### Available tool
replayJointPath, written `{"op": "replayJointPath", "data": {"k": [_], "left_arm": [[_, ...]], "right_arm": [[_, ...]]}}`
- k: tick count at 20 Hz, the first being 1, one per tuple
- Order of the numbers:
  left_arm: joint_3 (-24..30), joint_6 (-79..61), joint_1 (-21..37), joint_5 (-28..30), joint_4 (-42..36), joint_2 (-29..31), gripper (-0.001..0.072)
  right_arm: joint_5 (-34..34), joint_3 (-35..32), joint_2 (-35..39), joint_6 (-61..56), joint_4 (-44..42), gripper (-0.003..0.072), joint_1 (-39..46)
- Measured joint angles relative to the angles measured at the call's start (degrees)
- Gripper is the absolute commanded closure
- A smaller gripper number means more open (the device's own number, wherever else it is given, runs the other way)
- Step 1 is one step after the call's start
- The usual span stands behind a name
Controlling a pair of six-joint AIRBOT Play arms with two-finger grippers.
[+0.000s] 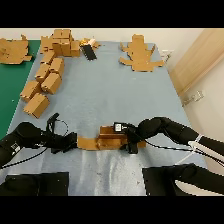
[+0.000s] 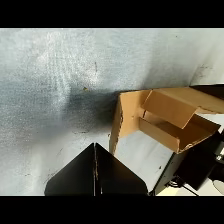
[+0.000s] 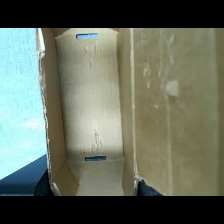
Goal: Fold the box.
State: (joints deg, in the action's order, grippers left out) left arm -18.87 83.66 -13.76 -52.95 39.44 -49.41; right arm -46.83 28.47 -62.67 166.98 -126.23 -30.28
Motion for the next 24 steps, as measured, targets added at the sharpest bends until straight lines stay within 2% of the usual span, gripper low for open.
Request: {"op": "replayJointPath", "data": {"k": [4,10,17,19,24], "left_arm": [[1.14,-0.55,-4.66,3.50,-2.56,0.00,0.0696],[1.53,-0.74,-12.70,12.66,-6.56,-0.44,0.0696],[-0.52,0.50,-19.04,17.92,-7.52,-0.48,0.0702],[-2.01,5.66,-21.22,19.56,-3.65,-0.48,0.0702],[-5.79,28.79,-28.24,20.74,15.47,-0.48,0.0702]], "right_arm": [[-0.17,0.00,0.00,-0.02,0.00,0.0250,0.00],[-0.20,0.00,0.00,-0.02,0.00,0.0249,0.00],[-0.20,0.00,0.00,-0.04,0.00,0.0249,0.00],[-0.22,0.00,0.00,-0.04,0.00,0.0249,0.00],[-0.22,0.00,0.00,-0.04,-0.02,0.0250,0.00]]}}
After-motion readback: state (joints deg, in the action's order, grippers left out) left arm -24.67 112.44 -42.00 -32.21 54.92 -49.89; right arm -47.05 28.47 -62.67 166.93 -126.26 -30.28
